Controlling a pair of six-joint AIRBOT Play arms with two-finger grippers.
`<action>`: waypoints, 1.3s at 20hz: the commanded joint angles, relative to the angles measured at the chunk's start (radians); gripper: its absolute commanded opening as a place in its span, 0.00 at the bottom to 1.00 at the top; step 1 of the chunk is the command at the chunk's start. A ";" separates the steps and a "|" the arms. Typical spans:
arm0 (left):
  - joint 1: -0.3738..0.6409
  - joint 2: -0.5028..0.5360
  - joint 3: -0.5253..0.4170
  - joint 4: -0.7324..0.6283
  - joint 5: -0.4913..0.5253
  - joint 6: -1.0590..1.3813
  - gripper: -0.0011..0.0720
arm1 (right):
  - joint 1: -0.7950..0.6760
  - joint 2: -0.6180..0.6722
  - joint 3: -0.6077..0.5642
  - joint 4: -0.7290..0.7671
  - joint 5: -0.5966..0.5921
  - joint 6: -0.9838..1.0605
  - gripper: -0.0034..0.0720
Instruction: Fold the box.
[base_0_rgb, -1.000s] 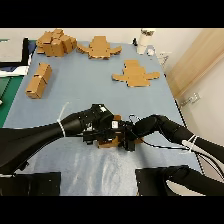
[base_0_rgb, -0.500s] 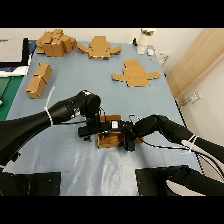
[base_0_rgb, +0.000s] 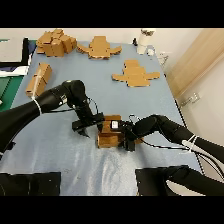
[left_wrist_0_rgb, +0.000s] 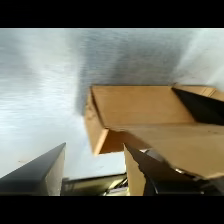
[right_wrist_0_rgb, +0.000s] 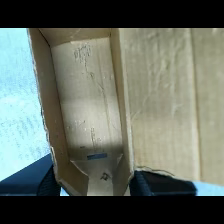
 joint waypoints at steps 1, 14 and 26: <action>0.097 0.000 0.001 -0.025 -0.099 0.153 0.73 | 0.000 0.000 0.000 0.000 0.000 0.000 0.71; 0.192 0.066 -0.039 -0.095 -0.050 1.439 0.02 | 0.000 0.000 0.000 0.000 0.000 0.000 0.71; 0.210 0.354 -0.708 -0.542 0.520 2.457 0.95 | 0.000 0.000 0.000 -0.001 0.000 0.000 0.71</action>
